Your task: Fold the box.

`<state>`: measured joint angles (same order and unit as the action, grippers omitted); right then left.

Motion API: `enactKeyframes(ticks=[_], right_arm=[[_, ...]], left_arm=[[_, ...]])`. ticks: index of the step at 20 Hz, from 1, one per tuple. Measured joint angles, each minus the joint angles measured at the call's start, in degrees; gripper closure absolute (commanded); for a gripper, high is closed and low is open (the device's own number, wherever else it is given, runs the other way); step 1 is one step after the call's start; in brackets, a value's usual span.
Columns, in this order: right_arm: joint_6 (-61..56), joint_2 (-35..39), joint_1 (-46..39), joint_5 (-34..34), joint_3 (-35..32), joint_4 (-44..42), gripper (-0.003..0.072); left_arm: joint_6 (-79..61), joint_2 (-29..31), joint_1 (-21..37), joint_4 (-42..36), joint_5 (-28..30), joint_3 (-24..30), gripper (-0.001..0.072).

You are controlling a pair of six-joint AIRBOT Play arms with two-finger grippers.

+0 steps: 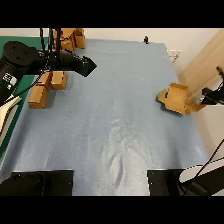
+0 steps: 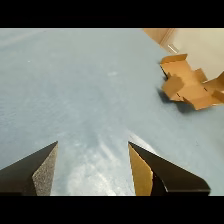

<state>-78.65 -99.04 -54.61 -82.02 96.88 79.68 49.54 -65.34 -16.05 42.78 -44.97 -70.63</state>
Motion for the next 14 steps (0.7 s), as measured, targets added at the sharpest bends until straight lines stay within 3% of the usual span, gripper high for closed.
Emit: enactKeyframes(ticks=[8,14], right_arm=[[-4.1,9.0,12.0,-7.1,14.9,-24.5,0.0682],[-4.6,10.0,27.5,-1.9,13.5,-36.5,0.0683]], left_arm=[[4.7,1.5,4.4,-0.3,-0.1,0.0,0.0022],[10.1,3.5,13.9,-0.3,-6.0,0.0,0.0023]])
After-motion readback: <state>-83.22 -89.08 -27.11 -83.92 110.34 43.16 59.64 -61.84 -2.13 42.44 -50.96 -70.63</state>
